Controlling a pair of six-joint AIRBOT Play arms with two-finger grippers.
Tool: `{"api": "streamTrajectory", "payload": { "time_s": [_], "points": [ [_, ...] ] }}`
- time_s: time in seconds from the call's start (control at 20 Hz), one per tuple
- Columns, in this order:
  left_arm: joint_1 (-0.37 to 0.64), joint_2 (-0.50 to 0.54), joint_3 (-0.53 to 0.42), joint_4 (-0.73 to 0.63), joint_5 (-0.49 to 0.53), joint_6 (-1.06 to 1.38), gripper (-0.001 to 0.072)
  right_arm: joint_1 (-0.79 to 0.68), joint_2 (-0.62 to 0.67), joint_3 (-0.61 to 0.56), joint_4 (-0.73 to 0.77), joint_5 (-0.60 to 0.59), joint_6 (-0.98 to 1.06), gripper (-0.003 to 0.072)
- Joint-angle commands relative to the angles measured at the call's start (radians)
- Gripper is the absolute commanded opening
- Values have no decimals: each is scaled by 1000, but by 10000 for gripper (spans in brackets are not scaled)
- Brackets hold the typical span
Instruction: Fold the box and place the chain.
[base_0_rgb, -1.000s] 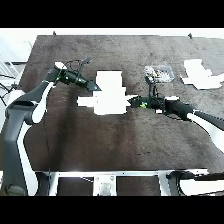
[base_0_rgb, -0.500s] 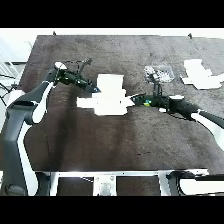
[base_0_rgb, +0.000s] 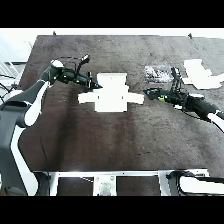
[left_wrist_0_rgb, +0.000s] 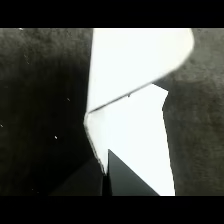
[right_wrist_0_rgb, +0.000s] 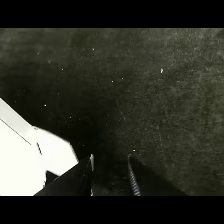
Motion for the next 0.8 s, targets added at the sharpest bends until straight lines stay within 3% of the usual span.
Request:
{"api": "streamTrajectory", "payload": {
  "time_s": [0.0, 0.15, 0.35, 0.75],
  "points": [
    [-2, 48, -137, -71, 121, 203, 14, -16, 3, 0, 0, 13, 0, 290],
    [-21, 46, -203, -70, 182, 334, 16, -15, 3, -1, 0, 13, 0, 290],
    [-47, 46, -213, -68, 236, 401, 18, -15, 3, -5, 0, 13, 0, 290],
    [-48, 43, -212, -39, 242, 400, 17, -14, 4, -20, 6, 79, 0, 288]
  ]
}}
